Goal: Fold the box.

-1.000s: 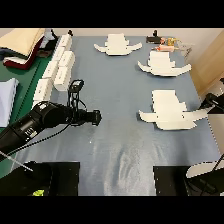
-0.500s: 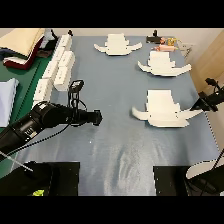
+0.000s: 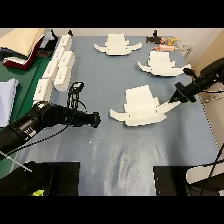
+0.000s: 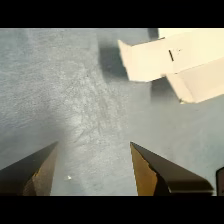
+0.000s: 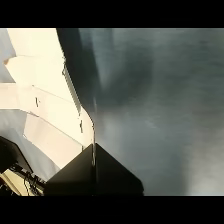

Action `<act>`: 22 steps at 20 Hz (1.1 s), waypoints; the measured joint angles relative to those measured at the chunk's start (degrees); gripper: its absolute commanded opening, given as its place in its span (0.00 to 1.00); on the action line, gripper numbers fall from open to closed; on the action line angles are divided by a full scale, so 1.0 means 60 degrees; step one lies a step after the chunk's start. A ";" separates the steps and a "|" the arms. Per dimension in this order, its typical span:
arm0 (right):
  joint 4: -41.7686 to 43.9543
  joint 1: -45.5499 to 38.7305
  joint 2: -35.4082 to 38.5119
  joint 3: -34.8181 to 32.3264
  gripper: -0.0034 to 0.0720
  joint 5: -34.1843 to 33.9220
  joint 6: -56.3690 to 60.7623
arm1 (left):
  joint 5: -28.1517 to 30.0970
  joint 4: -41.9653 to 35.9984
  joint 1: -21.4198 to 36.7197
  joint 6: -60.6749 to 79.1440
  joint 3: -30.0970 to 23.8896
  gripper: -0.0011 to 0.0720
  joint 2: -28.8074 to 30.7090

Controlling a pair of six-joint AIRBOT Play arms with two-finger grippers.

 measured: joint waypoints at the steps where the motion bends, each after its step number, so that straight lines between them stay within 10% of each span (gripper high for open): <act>1: 0.0007 0.0382 0.0386 -0.0426 0.04 0.0197 0.0219 | -0.0080 -0.0026 0.0117 0.0135 0.0000 0.96 0.0000; 13: 0.0004 0.3679 0.6000 -0.7657 0.07 0.3993 0.2404 | -0.1402 -0.1537 0.0936 0.2255 0.0000 0.96 -0.0007; 15: -0.0018 0.3829 0.6291 -0.8025 0.60 0.4284 0.2565 | -0.1446 -0.1647 0.0943 0.2346 0.0000 0.96 -0.0007; 16: -0.0036 0.3869 0.6371 -0.8142 0.63 0.4346 0.2605 | -0.1450 -0.1679 0.0943 0.2353 0.0000 0.96 -0.0007; 22: -0.0098 0.3974 0.6572 -0.8404 0.40 0.4269 0.2532 | -0.1410 -0.2127 0.0943 0.2397 0.0000 0.96 -0.0007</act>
